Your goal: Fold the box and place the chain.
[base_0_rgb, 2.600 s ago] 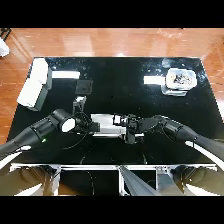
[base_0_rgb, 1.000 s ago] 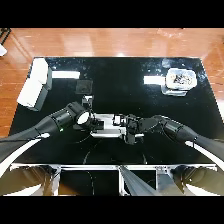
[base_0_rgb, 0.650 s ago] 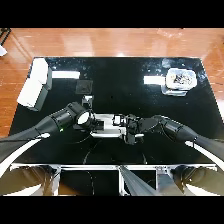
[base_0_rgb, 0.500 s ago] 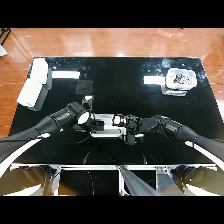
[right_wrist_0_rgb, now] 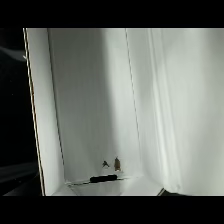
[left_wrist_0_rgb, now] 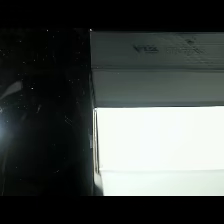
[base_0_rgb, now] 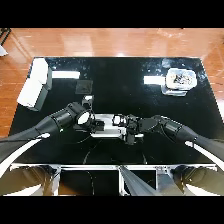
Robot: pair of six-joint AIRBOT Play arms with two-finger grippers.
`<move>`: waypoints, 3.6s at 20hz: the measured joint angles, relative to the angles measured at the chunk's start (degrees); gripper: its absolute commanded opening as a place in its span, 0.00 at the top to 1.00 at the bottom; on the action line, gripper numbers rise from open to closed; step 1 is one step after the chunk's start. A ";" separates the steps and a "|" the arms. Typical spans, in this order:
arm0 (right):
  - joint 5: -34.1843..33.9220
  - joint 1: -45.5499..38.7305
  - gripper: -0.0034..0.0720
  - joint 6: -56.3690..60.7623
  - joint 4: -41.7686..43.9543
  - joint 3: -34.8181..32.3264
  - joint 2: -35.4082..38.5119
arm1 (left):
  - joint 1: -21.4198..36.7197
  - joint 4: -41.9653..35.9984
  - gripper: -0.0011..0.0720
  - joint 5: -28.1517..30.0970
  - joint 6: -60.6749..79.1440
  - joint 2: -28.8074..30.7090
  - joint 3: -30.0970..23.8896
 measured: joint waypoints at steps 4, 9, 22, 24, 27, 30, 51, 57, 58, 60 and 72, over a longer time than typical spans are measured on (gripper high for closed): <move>0.00 0.00 0.92 -0.02 0.00 0.00 0.00 | 0.00 0.00 0.95 0.24 0.13 0.00 0.02; 0.02 0.00 0.92 -0.04 0.00 0.00 0.00 | 0.00 -0.22 0.74 0.28 0.17 0.00 0.02; 0.00 0.00 0.92 0.09 -0.07 0.00 0.00 | 0.07 1.07 0.36 -3.06 0.00 0.11 2.14; 0.00 0.00 0.92 0.09 -0.07 0.00 0.00 | 0.07 1.44 0.37 -3.04 -0.59 -0.07 2.27; 0.00 0.00 0.92 0.11 -0.04 0.00 0.00 | 0.07 1.62 0.37 -3.13 -1.05 -0.46 2.34; 0.00 0.00 0.92 0.13 -0.04 0.00 0.00 | 0.04 1.01 0.43 -3.04 -1.16 -1.16 2.36; -1.46 -0.55 0.05 4.76 -4.52 -0.02 3.52 | 0.07 -0.26 0.95 -2.71 0.52 -1.60 2.38; -6.88 -2.97 0.05 6.36 -11.74 0.00 8.13 | 0.07 2.54 0.95 -2.27 1.40 -1.14 2.38; -7.26 -3.08 0.05 5.88 -12.13 0.00 8.26 | 0.07 2.86 0.95 -1.88 1.49 -1.20 2.38; -7.63 -3.28 0.05 4.50 -12.00 0.00 8.31 | 0.07 3.28 0.95 -1.16 1.66 -1.40 2.38; -2.01 -1.68 0.20 -0.20 -6.54 0.00 5.79 | 0.07 3.34 0.95 -0.52 1.92 -2.60 2.38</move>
